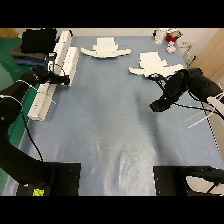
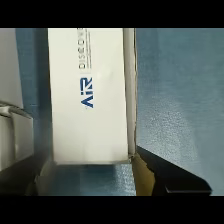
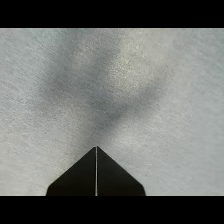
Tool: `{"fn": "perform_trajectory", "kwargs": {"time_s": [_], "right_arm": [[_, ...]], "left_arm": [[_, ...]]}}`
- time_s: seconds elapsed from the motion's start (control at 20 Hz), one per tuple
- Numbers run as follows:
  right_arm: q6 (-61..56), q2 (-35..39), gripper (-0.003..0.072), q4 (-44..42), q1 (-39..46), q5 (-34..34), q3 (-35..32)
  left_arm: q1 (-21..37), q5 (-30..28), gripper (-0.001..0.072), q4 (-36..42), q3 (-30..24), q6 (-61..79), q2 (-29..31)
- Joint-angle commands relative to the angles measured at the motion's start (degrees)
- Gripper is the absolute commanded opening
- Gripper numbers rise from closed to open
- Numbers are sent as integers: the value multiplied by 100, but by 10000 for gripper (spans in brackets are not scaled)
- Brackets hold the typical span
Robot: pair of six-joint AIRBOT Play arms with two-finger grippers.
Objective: Fold the box.
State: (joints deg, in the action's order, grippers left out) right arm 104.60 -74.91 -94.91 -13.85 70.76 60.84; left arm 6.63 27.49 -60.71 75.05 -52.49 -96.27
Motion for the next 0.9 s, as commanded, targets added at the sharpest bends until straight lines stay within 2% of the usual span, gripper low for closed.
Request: {"fn": "perform_trajectory", "kwargs": {"time_s": [0.0,0.15,0.4,0.45,0.55,0.6,0.75,0.85], "right_arm": [[0,-2,5,-2,4,0,4],[0,-2,5,-2,4,0,4],[0,0,5,-2,4,0,2],[0,0,5,-2,4,0,4],[0,0,6,-2,4,0,2],[0,-2,5,-2,4,0,4],[0,-2,6,-2,4,0,2],[0,-2,6,-2,4,2,2]], "left_arm": [[144,422,698,-83,109,15,345],[219,1200,698,-118,299,31,704],[201,2120,696,-35,334,-37,1502],[203,2337,663,79,334,-181,1635],[195,2981,57,271,334,-232,1873],[188,3309,13,348,334,-201,1969],[-76,4291,10,444,293,-411,2192],[-525,4575,8,387,44,-636,2433]]}}
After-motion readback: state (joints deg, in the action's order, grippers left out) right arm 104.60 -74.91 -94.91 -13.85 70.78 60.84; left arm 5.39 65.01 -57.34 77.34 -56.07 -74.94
